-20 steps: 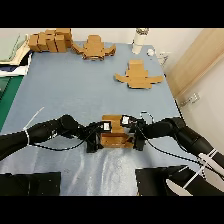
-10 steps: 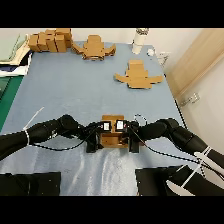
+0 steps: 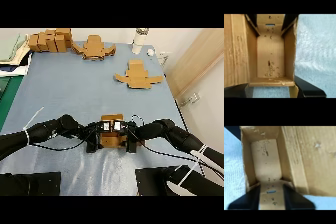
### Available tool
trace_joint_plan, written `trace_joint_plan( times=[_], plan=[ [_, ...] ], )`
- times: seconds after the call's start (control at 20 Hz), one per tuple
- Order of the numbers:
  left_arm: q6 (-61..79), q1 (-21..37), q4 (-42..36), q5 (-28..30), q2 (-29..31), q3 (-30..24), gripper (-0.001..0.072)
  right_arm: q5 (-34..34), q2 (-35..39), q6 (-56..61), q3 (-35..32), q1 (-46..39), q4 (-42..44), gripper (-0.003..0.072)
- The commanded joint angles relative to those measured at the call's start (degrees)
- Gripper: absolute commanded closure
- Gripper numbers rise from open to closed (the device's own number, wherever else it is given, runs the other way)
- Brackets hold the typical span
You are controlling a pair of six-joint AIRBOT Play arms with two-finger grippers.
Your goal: Fold the box.
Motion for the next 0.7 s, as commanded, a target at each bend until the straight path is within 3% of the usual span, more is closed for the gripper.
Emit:
trace_joint_plan(
  times=[0.0,0.05,0.1,0.15,0.2,0.3,0.4,0.5,0.65],
  plan=[
    [0.0,0.0,0.0,0.0,0.0,0.0,0.0298,-4.4,1.9,12.7,1.7,0.0,-8.5,0.0341],
    [0.0,0.0,0.0,0.0,0.0,0.0,0.0298,-7.5,3.3,23.3,3.1,0.0,-15.3,0.0342],
    [0.0,0.0,0.0,0.0,0.0,0.0,0.0298,-10.8,4.7,33.8,4.6,0.0,-22.2,0.0414],
    [0.0,0.0,0.0,0.0,0.0,0.0,0.0298,-14.2,6.3,43.5,5.8,0.0,-29.4,0.0577],
    [0.0,0.0,0.0,0.0,0.0,0.0,0.0298,-16.4,7.7,51.8,6.1,-0.2,-35.7,0.063],
    [0.0,0.0,0.0,0.0,0.0,0.0,0.0298,-19.4,9.5,71.2,5.5,-1.8,-46.7,0.0632],
    [0.0,0.0,0.0,0.0,0.0,0.0,0.0298,-23.4,8.5,87.9,4.9,-6.3,-52.2,0.0682],
    [0.0,0.0,0.0,0.0,0.0,0.0,0.0298,-23.9,5.5,90.4,3.7,-12.4,-45.9,0.0682],
    [0.0,0.0,0.0,0.0,0.0,0.0,0.0298,-19.1,0.1,79.2,1.7,-15.7,-25.5,0.0682]
  ],
)
